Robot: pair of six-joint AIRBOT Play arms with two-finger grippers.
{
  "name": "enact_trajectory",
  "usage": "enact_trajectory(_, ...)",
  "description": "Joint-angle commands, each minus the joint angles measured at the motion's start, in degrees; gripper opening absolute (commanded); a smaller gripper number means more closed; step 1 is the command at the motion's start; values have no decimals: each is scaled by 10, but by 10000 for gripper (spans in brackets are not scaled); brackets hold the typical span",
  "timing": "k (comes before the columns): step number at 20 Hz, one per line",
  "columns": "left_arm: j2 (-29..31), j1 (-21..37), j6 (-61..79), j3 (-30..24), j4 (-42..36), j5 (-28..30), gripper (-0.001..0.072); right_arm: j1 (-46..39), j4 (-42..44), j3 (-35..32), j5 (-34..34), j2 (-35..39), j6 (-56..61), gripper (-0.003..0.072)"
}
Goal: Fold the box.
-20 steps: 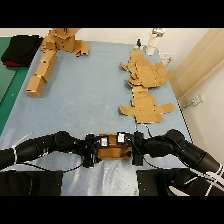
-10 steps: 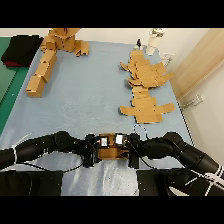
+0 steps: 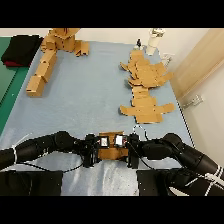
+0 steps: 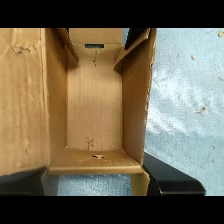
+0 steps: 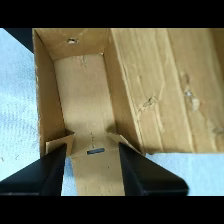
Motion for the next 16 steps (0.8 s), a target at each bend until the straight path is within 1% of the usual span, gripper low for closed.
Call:
enact_trajectory(1, 0, 0, 0, 0, 0, 0, 461, 1, 0, 0, -3, 1, 0, 553)
enact_trajectory(3, 0, 0, 0, 0, 0, 0, 461, 1, 0, 0, -8, 1, 0, 546)
enact_trajectory(4, 0, 0, 0, 0, 0, 0, 461, 1, -2, 0, -15, 1, 0, 433)
enact_trajectory(5, 0, 0, 0, 0, 0, 0, 461, 1, -9, 1, -26, 2, 2, 184)
enact_trajectory(6, 0, 0, 0, 0, 0, 0, 461, 0, -19, 5, -43, 5, 14, 71)
enact_trajectory(7, 0, 0, 0, 0, 0, 0, 461, 0, -42, 12, -57, 9, 67, 70)
enact_trajectory(8, 0, 0, 0, 0, 0, 0, 461, 0, -84, 24, -75, 11, 150, 2)
enact_trajectory(10, 0, 0, 0, 0, 0, 0, 461, -1, -200, 59, -121, 21, 340, 3)
enact_trajectory(11, 0, 0, 0, 0, 0, 0, 461, -1, -244, 80, -148, 28, 405, 2)
enact_trajectory(14, 0, 0, 0, 0, 0, 0, 461, -10, -377, 143, -240, 53, 541, 3)
enact_trajectory(16, 0, 0, 0, 0, 0, 0, 461, -44, -450, 154, -299, 57, 624, 2)
